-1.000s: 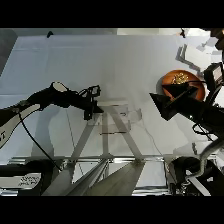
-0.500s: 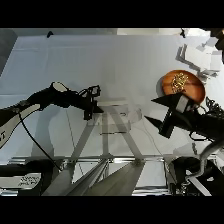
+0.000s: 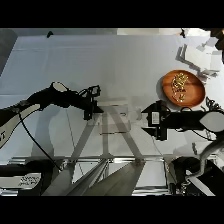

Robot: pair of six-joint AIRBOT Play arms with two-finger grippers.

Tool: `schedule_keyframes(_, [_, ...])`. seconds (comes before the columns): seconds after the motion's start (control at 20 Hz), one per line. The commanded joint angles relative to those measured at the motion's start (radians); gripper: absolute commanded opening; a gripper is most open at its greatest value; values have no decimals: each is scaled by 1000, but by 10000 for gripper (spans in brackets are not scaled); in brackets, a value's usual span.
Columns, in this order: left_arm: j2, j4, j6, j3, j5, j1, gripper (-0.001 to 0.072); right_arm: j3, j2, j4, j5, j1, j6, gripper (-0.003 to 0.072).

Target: Fold the box and place the chain.

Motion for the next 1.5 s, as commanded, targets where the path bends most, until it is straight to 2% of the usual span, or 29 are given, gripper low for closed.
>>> schedule_keyframes(0.0, [-1, 0, -6, 0, 0, -1, 11, -23, -79, 112, -76, 1, -150, 616])
schedule_keyframes(0.3, [-1, 0, -6, 0, 0, -1, 11, -87, -165, 126, -123, 32, -222, 615])
schedule_keyframes(0.55, [-1, 0, -6, 0, 0, -1, 11, -87, -318, 134, -214, 61, -222, 616])
schedule_keyframes(0.75, [-1, 0, -6, 0, 0, -1, 11, -87, -412, 249, -246, 61, -231, 616])
schedule_keyframes(0.9, [-1, 0, -6, 0, 0, -1, 11, -87, -460, 266, -267, 61, -229, 626])
schedule_keyframes(1.15, [-1, 0, -6, 0, 0, -1, 11, -87, -475, 480, -262, 61, -213, 629])
schedule_keyframes(1.45, [-1, 0, -6, 0, 0, -1, 11, -87, -475, 474, -255, 61, 9, 626])
